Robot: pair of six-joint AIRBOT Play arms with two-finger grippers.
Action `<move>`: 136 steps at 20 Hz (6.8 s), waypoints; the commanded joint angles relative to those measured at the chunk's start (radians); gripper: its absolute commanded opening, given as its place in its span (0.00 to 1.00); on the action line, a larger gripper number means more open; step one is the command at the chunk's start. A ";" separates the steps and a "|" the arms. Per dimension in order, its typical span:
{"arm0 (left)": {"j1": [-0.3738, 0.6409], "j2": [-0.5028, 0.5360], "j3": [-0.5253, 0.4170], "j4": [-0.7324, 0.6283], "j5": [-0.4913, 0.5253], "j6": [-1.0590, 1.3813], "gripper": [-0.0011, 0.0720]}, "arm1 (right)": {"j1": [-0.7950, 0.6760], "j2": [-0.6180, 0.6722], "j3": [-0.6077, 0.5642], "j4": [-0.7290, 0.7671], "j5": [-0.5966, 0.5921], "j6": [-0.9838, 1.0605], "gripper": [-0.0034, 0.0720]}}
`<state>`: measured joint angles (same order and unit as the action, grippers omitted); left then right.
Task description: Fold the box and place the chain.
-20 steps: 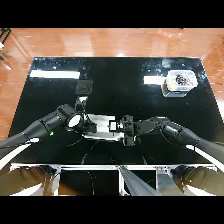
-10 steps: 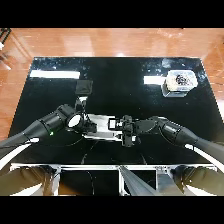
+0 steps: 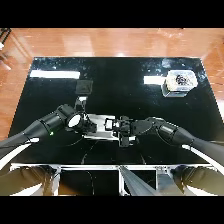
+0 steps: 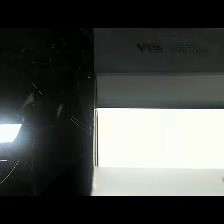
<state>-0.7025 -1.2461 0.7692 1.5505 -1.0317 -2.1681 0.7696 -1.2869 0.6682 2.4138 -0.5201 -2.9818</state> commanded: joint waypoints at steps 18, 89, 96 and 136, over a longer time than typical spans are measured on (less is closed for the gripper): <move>-0.002 0.000 0.000 0.000 0.002 0.003 0.05 | 0.018 -0.032 0.024 0.002 0.057 0.031 0.26; -0.002 0.000 0.000 -0.018 -0.001 0.019 0.05 | -0.064 0.028 0.075 0.012 -0.205 1.446 0.56; -0.002 0.000 0.000 -0.018 -0.001 0.019 0.05 | -0.050 0.028 0.108 -0.143 -0.257 1.508 0.61; -0.002 0.000 0.000 -0.014 0.001 0.037 0.05 | 0.196 -0.271 0.539 -0.772 -0.577 2.250 0.44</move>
<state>-0.7048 -1.2461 0.7692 1.5360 -1.0298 -2.1311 0.9520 -1.5173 1.1564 1.6718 -1.0355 -0.7506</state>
